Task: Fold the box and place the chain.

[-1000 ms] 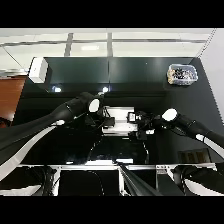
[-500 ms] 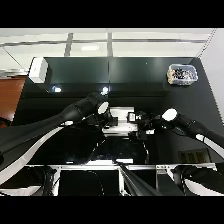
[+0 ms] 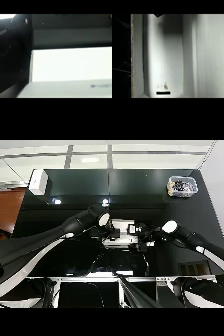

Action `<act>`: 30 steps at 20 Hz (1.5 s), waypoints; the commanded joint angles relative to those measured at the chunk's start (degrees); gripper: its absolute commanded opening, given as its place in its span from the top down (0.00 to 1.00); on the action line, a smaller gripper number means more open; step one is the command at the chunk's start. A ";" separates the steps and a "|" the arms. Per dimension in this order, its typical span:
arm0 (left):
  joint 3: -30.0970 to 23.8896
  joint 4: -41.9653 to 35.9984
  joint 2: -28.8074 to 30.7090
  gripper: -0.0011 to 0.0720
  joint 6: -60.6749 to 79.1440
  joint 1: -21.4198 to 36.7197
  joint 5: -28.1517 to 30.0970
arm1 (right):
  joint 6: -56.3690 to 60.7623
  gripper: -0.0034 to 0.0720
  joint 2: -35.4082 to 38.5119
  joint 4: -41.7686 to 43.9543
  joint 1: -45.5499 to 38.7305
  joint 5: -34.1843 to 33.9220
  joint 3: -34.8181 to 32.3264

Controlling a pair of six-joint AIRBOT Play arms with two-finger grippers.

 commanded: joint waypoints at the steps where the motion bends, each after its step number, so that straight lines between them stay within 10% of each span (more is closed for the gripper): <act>1: 0.11 1.84 0.04 0.35 -0.15 0.13 -1.22 | 0.11 0.93 -0.02 -0.09 0.04 0.09 0.04; 9: -0.04 3.80 0.02 0.36 -0.26 0.20 -2.58 | 0.11 0.93 -0.02 -0.09 0.04 0.09 0.04; 13: -0.07 3.80 -0.55 0.54 -0.52 0.13 -2.78 | 0.11 0.93 -0.02 -0.09 0.04 0.07 0.04; 15: -0.04 3.85 -0.61 0.93 -1.40 0.13 -2.16 | 0.11 0.93 -0.02 -0.09 0.04 0.09 0.04; 16: -0.04 3.67 -0.59 0.95 -1.38 0.11 -1.66 | 0.11 0.93 -0.02 -0.09 0.04 0.09 0.04; 28: -0.02 3.61 -0.59 0.95 -0.57 0.13 -3.32 | 0.22 0.93 -0.02 0.55 0.17 0.72 0.04; 29: -0.02 3.63 -0.59 0.95 -0.26 0.13 -3.39 | 0.20 0.87 -0.02 0.31 0.17 1.44 0.04; 30: -0.02 3.65 -0.59 0.95 0.02 0.13 -3.50 | 0.81 0.39 0.02 0.35 0.17 1.44 0.04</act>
